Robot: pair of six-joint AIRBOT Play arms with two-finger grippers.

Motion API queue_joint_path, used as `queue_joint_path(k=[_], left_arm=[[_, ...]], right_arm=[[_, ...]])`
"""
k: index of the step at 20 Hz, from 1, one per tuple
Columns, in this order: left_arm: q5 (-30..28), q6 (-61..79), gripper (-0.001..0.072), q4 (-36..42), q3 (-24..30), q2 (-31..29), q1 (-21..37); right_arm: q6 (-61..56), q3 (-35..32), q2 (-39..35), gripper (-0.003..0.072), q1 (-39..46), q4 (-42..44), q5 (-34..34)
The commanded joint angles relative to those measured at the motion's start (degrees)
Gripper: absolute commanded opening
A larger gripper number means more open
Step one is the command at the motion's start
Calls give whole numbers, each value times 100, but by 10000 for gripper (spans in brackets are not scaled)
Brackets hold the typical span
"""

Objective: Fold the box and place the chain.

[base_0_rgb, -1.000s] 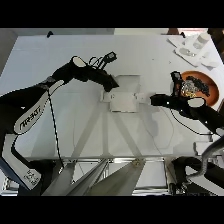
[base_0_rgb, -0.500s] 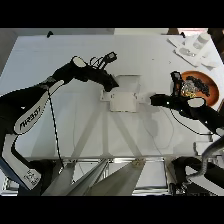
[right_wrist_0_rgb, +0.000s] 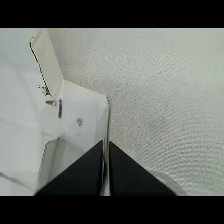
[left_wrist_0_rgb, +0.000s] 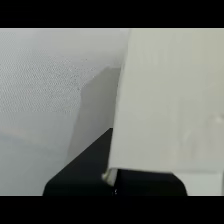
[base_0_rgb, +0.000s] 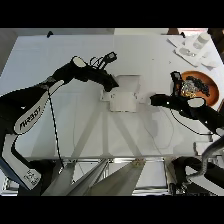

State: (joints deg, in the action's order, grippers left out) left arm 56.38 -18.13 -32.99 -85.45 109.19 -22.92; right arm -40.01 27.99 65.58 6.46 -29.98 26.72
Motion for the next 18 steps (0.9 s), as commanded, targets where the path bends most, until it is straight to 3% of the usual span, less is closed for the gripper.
queue_joint_path(k=[1,2,3,8,12,13,15,18], left_arm=[[46,13,8,11,-4,2,-4],[46,13,8,11,-4,2,-4],[48,13,8,11,-4,2,-4],[452,13,0,-173,-4,-157,33],[737,-656,-2,-1652,-4,-767,262],[1060,-809,-2,-1781,-4,-909,417],[2052,-708,-4,-1167,-2,-1147,739],[2490,-686,-4,-459,-2,-1547,938]], right_arm=[[0,0,2,463,-7,7,-37],[2,0,2,651,-7,4,-39],[0,0,2,671,-7,4,-39],[0,22,-11,670,0,-4,-195],[-442,28,-271,670,0,2,-487],[-503,28,-420,670,0,0,-586],[-496,28,-758,669,0,-9,-846],[-496,28,-1252,668,0,-17,-1285]])
